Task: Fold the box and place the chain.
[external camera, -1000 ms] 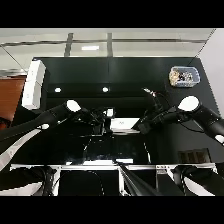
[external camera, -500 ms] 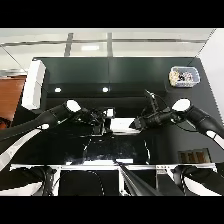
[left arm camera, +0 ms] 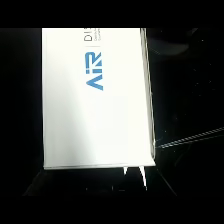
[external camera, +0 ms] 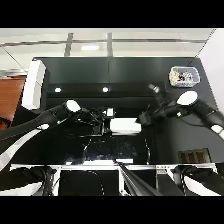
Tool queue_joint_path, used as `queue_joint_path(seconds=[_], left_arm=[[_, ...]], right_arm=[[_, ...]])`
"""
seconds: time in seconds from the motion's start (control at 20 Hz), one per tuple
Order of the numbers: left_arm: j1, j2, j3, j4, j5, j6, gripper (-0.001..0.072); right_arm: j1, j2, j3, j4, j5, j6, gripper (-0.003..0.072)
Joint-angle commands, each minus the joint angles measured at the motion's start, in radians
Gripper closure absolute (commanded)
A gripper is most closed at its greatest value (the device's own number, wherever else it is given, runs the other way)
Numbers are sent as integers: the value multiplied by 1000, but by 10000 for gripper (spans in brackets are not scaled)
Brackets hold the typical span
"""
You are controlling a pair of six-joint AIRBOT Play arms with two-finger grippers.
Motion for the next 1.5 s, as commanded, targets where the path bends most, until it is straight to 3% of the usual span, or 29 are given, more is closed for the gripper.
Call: queue_joint_path(seconds=[0.0, 0.15, 0.3, 0.4, 0.5, 0.65, 0.8, 1.2, 1.45], left_arm=[[2, 44, 2, 62, -4, -121, -3], [2, 130, 14, 175, -45, -267, -3], [-11, 163, 84, 174, -140, -403, -3], [-54, 146, 154, 174, -104, -521, 0], [-105, 81, 250, 177, -73, -654, 2], [-168, -68, 408, 270, -86, -772, 2], [-200, -172, 502, 312, -138, -864, 2], [-222, -218, 525, 359, -198, -857, 2], [-222, -218, 539, 380, -287, -798, 2]], right_arm=[[-135, 92, 134, -87, 157, -10, 674], [-296, 172, 154, -105, 156, -8, 674], [-382, 179, 151, -108, 172, 1, 674], [-396, 179, 150, -108, 165, 1, 674], [-394, 179, 150, -103, 159, 1, 673], [-394, 179, 150, -101, 160, 1, 674], [-394, 179, 150, -102, 164, 1, 673], [-394, 179, 150, -108, 160, -10, 673], [-394, 179, 150, -108, 160, -14, 673]])
